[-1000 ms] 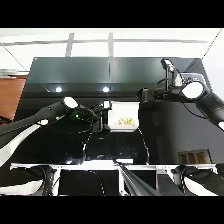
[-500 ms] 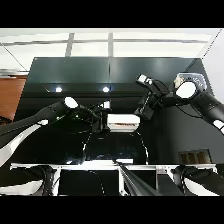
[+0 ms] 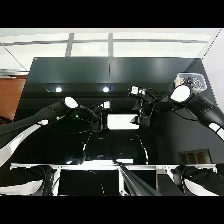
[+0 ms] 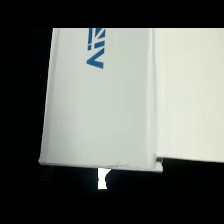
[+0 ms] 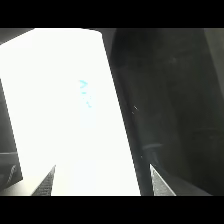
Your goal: Fold the box and place the chain.
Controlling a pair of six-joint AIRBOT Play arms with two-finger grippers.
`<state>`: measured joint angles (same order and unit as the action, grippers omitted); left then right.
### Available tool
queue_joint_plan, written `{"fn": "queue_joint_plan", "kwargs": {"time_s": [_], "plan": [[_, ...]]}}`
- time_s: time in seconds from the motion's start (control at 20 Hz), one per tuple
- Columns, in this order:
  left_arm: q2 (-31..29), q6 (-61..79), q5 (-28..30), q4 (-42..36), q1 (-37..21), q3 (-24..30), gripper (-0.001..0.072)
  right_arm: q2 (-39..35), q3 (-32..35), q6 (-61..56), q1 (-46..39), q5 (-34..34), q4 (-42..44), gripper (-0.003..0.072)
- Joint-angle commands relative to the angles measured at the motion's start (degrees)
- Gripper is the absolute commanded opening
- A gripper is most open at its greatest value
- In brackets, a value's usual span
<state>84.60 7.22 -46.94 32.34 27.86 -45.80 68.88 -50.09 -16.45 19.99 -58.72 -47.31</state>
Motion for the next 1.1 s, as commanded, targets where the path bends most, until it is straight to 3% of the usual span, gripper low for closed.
{"fn": "queue_joint_plan", "kwargs": {"time_s": [0.0,0.55,0.6,0.75,0.8,1.05], "plan": [[0.04,0.02,0.02,0.0,0.02,-0.07,0.0335,0.02,0.11,1.09,0.44,-0.9,0.33,0.072],[0.04,0.02,0.02,0.0,0.02,-0.07,0.0335,0.72,0.24,1.03,2.08,3.32,-1.53,0.0715],[0.04,0.02,0.02,0.0,0.02,-0.07,0.0335,0.72,0.26,0.96,2.08,3.37,-1.4,0.0631],[0.04,0.02,0.02,0.0,0.02,-0.07,0.0335,0.72,0.24,-0.72,2.08,2.99,-0.92,0.0603],[0.04,0.02,0.02,0.0,0.02,-0.07,0.0335,0.72,0.24,-1.33,2.1,2.47,-0.92,0.0467],[0.04,0.02,0.02,0.0,0.02,-0.07,0.0335,0.74,0.26,-2.62,2.1,1.77,-0.92,0.0436]]}}
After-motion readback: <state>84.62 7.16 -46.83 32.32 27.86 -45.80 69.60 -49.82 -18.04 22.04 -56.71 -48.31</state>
